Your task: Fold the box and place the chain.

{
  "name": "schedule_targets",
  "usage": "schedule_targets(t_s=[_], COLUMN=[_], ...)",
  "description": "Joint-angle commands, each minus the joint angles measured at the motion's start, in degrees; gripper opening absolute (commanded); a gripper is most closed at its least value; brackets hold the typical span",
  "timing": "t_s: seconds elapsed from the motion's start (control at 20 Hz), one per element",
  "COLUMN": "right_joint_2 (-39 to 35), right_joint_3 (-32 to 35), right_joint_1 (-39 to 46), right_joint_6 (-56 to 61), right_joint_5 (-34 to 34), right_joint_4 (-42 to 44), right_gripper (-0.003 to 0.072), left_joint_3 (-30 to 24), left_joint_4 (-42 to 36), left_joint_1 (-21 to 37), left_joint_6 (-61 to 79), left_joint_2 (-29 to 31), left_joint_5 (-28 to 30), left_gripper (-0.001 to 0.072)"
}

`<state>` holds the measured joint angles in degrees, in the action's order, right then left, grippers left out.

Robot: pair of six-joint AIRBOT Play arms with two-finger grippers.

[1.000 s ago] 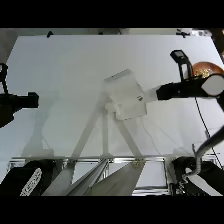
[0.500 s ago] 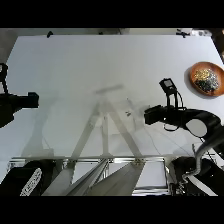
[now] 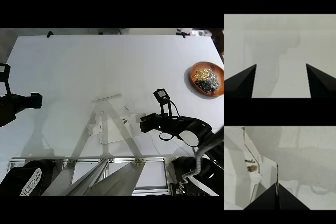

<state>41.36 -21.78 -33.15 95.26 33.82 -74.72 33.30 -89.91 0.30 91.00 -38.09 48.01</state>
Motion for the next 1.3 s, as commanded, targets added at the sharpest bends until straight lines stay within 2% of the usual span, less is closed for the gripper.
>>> schedule_targets(t_s=[0.0, 0.1, 0.15, 0.35, 0.4, 0.5, 0.6, 0.7, 0.9, 1.25], right_joint_2=[-0.04, -0.04, -0.04, -0.04, -0.04, -0.04, -0.04, -0.04, -0.04, -0.04], right_joint_3=[0.2, 0.2, 0.17, 0.17, 0.17, 0.17, 0.17, 0.2, 0.17, 0.17], right_joint_1=[-0.35, -0.35, -0.35, -0.35, -0.35, -0.35, -0.35, -0.35, -0.35, -0.35], right_joint_6=[0.52, 0.5, 0.5, 0.48, 0.48, 0.46, 0.46, 0.48, 0.5, 0.5], right_joint_5=[-0.11, 0.0, 0.0, -0.02, -0.02, -0.02, 0.0, 0.04, 0.13, 1.31], right_joint_4=[-0.26, -0.26, -0.26, -0.31, -0.31, -0.28, -0.28, -0.26, 0.09, 0.37], right_gripper=[0.0015, 0.0015, 0.0015, 0.0015, 0.0015, 0.0015, 0.0015, 0.0015, 0.0016, 0.0016], left_joint_3=[0.04, 1.05, 2.29, 9.14, 10.32, 11.3, 11.3, 11.3, 11.3, 11.3], left_joint_4=[-21.53, -36.15, -39.78, -50.75, -52.04, -51.8, -51.93, -51.87, -51.98, -55.65], left_joint_1=[-0.04, -0.04, -0.04, -0.04, -0.15, -1.31, -3.91, -8.07, -15.72, -19.28], left_joint_6=[16.98, 29.81, 33.46, 47.32, 49.99, 53.79, 57.86, 62.69, 65.4, 70.01], left_joint_2=[-3.56, -8.66, -12.09, -29.22, -32.63, -37.62, -40.09, -40.57, -41.0, -44.44], left_joint_5=[1.81, 5.2, 8.24, 24.22, 27.08, 29.31, 28.7, 25.62, 12.96, 10.56], left_gripper=[0.07, 0.0699, 0.07, 0.0701, 0.0701, 0.0701, 0.0701, 0.0701, 0.0698, 0.0688])
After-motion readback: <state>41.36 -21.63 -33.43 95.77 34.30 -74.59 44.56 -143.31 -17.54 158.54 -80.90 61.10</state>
